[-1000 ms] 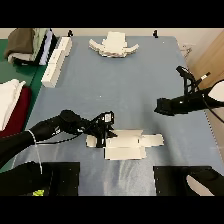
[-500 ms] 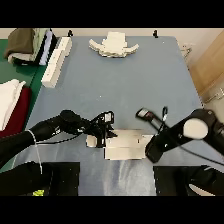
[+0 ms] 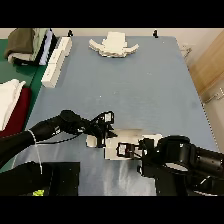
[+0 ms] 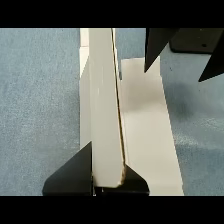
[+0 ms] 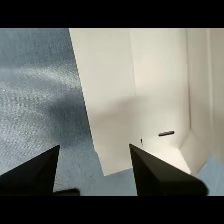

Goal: Fold the box.

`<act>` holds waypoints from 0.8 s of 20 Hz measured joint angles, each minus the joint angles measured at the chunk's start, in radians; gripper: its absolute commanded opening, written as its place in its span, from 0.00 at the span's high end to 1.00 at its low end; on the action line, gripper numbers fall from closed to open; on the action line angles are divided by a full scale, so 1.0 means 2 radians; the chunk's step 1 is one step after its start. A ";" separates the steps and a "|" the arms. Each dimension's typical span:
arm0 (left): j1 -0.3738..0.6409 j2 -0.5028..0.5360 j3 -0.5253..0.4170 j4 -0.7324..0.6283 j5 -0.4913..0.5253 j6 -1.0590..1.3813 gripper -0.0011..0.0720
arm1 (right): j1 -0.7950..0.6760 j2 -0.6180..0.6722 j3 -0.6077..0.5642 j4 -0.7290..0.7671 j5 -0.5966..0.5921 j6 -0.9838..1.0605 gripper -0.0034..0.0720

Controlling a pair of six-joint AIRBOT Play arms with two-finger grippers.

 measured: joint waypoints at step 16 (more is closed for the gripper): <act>0.000 0.000 0.000 0.000 0.000 0.000 0.96 | 0.010 -0.059 -0.002 -0.091 -0.046 0.023 0.08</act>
